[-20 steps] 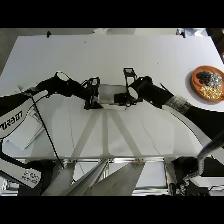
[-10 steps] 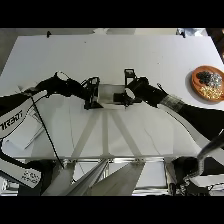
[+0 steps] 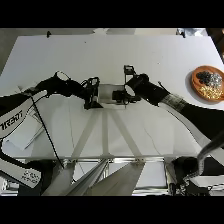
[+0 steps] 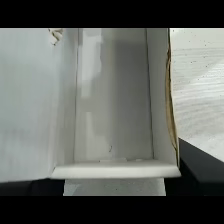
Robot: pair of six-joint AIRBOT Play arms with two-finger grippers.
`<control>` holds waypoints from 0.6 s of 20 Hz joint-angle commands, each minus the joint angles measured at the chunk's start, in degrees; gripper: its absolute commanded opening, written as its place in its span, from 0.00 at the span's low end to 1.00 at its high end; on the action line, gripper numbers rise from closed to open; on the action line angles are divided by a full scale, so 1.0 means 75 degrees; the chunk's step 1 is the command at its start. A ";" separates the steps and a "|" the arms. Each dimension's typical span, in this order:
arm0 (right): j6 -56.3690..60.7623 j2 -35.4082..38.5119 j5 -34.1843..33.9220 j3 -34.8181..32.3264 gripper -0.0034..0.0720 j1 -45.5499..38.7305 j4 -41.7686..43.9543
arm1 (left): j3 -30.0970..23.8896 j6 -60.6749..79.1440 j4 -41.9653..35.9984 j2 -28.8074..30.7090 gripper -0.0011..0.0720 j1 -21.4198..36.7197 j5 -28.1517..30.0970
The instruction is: Fold the box and place the chain.
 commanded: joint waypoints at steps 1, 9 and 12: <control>-0.0399 0.0641 0.0895 0.0067 0.62 -0.0163 -0.0216 | 0.0000 -0.0006 -0.0003 -0.0006 0.47 -0.0003 -0.0012; -0.2063 0.3165 0.1647 0.0061 0.61 -0.1958 -0.0833 | 0.0000 -0.0009 -0.0003 -0.0006 0.47 -0.0003 -0.0012; -0.3040 0.3800 0.1766 0.0061 0.57 -0.3340 -0.1268 | 0.0000 -0.0006 -0.0003 -0.0006 0.47 -0.0003 -0.0012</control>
